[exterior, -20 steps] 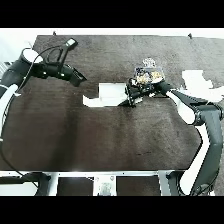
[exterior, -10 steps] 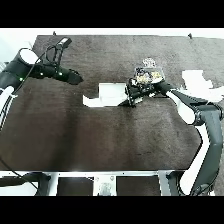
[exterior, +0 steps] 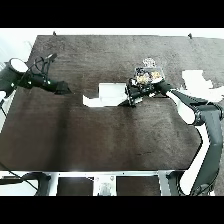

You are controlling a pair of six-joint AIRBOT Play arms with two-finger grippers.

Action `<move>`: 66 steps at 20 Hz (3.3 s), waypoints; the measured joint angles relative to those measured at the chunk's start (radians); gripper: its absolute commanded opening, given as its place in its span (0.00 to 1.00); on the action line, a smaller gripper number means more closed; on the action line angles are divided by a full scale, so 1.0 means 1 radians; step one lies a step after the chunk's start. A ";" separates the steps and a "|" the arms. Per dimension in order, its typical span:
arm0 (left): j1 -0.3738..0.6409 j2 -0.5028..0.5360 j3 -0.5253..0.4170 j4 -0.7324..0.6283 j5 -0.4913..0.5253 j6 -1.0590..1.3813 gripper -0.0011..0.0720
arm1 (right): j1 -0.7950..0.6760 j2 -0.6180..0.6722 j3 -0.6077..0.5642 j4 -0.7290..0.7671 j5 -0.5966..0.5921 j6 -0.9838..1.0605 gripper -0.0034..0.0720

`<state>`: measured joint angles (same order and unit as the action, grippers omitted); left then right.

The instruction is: Fold the box and place the chain.

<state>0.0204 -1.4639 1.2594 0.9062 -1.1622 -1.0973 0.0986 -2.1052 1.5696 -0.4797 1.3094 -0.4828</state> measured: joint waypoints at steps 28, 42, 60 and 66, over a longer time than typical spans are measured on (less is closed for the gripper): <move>-0.125 -0.314 -0.090 -0.469 0.199 0.210 0.28 | 0.000 0.000 0.000 0.000 0.000 0.000 0.71; -0.139 -0.289 -0.037 -0.489 0.097 0.234 0.43 | 0.000 0.000 0.000 0.000 0.000 0.000 0.71; -0.237 -0.288 0.072 -0.367 0.125 0.007 0.47 | 0.000 0.000 0.000 0.000 0.000 0.000 0.71; -0.282 -0.288 0.124 -0.247 0.149 -0.135 0.47 | 0.000 0.000 0.000 0.000 -0.001 0.001 0.71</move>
<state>-0.2615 -1.7519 1.3838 0.6590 -1.0134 -1.2327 0.0982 -2.1052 1.5696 -0.4797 1.3087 -0.4816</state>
